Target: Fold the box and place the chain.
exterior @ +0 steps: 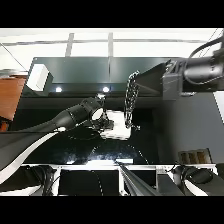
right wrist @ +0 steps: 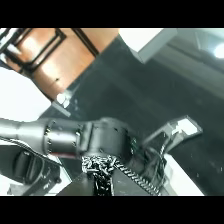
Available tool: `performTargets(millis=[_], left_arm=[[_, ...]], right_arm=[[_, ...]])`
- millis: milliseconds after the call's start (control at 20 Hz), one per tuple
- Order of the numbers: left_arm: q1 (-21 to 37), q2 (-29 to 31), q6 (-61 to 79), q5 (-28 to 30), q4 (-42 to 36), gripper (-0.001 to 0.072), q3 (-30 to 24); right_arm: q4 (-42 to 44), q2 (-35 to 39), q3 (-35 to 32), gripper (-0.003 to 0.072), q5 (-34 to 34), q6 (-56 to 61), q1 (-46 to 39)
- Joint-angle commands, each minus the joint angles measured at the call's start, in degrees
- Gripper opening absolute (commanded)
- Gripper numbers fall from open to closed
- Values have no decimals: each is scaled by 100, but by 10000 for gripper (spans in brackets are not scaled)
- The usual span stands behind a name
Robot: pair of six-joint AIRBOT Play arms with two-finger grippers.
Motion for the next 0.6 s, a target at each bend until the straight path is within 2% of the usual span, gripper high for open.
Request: performTargets(millis=[0, 350, 550], left_arm=[[2, -2, 2, 0, 2, 31, -2], [2, -2, 2, 0, 4, 31, -2], [2, -2, 2, 0, 2, 31, -2]], right_arm=[[26, -4, -579, 20, -76, 9, 7], [44, -4, -2463, 21, -645, 15, 7], [444, -9, -3272, 22, -1200, 9, 162]])
